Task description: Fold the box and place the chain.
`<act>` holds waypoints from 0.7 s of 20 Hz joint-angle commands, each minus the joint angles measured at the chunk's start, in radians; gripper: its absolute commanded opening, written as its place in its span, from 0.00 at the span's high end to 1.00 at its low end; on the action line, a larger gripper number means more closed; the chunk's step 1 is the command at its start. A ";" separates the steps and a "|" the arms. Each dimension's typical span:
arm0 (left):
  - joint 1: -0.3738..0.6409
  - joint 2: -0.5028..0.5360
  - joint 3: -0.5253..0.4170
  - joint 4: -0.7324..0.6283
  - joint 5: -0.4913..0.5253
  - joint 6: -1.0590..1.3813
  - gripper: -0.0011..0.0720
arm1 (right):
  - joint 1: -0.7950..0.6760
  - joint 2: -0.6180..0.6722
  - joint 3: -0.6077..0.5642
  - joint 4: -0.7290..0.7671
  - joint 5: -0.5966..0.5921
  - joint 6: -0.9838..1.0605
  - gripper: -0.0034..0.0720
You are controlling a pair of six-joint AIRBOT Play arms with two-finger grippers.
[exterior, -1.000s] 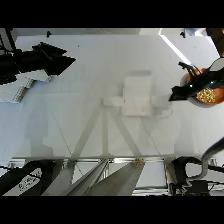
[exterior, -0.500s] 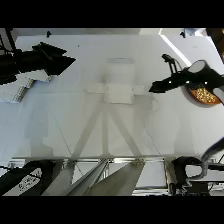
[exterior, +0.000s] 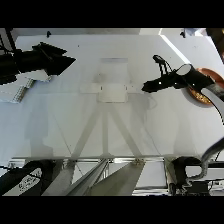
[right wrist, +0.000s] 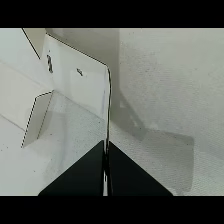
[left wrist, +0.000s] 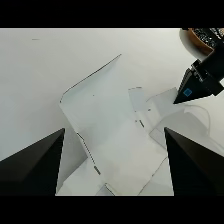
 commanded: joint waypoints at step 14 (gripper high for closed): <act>0.000 -0.003 0.001 0.108 -0.005 -0.098 0.53 | 0.003 -0.002 0.000 -0.003 -0.001 -0.005 0.94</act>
